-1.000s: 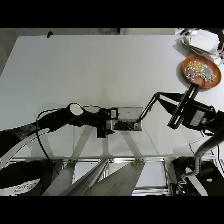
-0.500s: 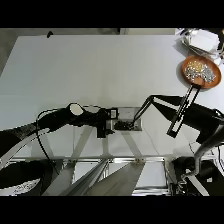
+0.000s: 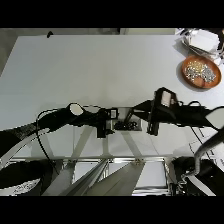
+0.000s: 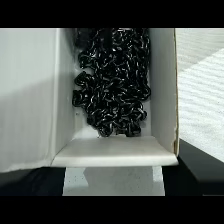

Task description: Fold the box and place the chain.

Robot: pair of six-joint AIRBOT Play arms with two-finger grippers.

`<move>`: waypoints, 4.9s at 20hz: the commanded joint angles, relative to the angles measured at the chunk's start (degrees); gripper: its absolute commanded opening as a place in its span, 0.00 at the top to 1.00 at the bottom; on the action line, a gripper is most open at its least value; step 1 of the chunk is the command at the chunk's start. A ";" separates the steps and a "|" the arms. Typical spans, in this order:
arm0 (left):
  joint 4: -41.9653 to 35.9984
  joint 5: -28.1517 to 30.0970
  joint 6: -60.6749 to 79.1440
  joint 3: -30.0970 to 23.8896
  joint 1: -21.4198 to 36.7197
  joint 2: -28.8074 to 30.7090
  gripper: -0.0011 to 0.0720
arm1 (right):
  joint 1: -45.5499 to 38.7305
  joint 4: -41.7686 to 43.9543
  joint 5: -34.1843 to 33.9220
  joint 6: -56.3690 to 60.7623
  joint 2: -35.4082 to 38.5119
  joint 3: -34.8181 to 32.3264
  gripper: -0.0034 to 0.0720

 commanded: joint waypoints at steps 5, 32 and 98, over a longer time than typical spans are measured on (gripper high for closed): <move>0.02 0.00 0.00 0.00 0.02 0.02 0.55 | 3.89 -3.13 4.17 8.22 -13.11 0.04 0.94; 0.02 0.02 0.00 0.00 0.02 0.02 0.55 | -3.67 -19.61 9.16 20.83 -26.40 23.34 0.75; 0.02 0.02 0.00 0.00 0.02 0.02 0.55 | 8.41 -26.25 9.03 19.47 -25.53 8.70 0.56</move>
